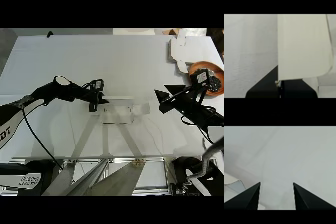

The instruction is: Fold the box and place the chain.

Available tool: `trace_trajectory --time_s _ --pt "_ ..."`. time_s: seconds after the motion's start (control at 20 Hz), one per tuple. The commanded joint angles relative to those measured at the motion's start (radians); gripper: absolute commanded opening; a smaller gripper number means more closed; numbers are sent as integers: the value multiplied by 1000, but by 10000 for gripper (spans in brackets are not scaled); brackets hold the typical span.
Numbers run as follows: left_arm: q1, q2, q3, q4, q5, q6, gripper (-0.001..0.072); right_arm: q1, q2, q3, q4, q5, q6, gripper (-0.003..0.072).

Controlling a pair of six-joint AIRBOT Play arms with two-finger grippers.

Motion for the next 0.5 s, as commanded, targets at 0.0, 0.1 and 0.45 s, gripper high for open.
trace_trajectory --time_s 0.0,0.1,0.45 --pt "0 -6 0 19 -1 1 1 1 0 0 0 0 0 453" --pt "0 -6 0 19 -1 2 3 1 0 0 0 0 0 453" --pt "-1 -5 0 18 -2 2 12 1 3 2 35 -60 -2 460"
